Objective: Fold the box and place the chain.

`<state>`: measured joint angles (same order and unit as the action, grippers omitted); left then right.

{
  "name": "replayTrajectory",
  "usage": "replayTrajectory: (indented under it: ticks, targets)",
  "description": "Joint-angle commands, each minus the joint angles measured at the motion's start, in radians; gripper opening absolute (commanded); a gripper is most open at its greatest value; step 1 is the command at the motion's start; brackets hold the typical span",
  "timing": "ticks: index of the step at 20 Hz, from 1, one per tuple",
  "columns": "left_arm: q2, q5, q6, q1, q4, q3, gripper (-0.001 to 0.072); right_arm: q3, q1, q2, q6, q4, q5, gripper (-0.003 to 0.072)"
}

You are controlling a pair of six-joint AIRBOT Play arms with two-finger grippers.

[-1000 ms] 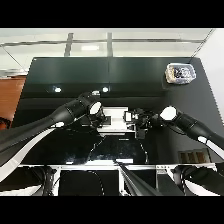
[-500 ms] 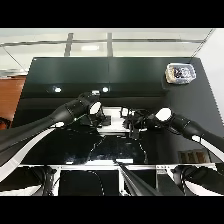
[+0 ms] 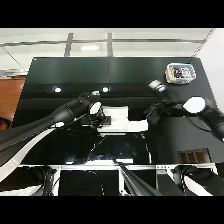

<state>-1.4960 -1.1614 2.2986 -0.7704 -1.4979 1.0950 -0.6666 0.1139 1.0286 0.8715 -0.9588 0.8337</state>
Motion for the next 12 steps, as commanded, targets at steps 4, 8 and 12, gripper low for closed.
replayTrajectory:
  ticks: [4,8,12]
  targets:
    - [0.000,0.000,-0.002,0.000,-0.005,0.001,0.0027,0.143,-0.286,0.105,0.348,0.199,0.134,0.0012]
    - [0.000,0.000,-0.002,0.000,-0.005,0.001,0.0027,0.144,-0.130,0.256,0.175,0.428,0.229,0.0013]
    - [0.000,0.000,-0.002,0.000,-0.005,0.001,0.0027,0.117,0.018,0.301,0.087,0.564,0.181,0.0013]
